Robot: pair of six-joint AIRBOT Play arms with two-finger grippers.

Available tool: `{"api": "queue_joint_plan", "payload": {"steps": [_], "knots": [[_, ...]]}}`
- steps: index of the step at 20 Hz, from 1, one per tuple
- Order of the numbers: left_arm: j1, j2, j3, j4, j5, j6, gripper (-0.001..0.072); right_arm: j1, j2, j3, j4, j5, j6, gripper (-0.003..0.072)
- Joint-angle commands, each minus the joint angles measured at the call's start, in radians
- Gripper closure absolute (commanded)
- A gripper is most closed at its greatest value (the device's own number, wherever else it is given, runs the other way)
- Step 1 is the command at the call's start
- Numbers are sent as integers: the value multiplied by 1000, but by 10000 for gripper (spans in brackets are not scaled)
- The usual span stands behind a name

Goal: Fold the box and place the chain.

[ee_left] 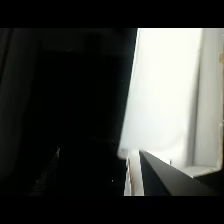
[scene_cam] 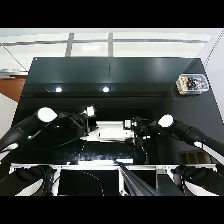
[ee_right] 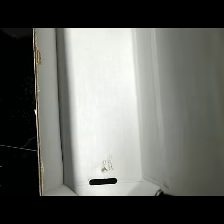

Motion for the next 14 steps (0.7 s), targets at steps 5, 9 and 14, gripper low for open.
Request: {"api": "queue_joint_plan", "payload": {"steps": [5,9,14], "knots": [[58,279,0,160,-325,-629,677,1,-1,-1,0,0,0,147],[58,269,-32,-52,-381,-666,680,1,-1,-1,0,0,0,146],[7,156,-56,-213,-87,-635,680,1,-1,-1,0,0,0,146]]}}
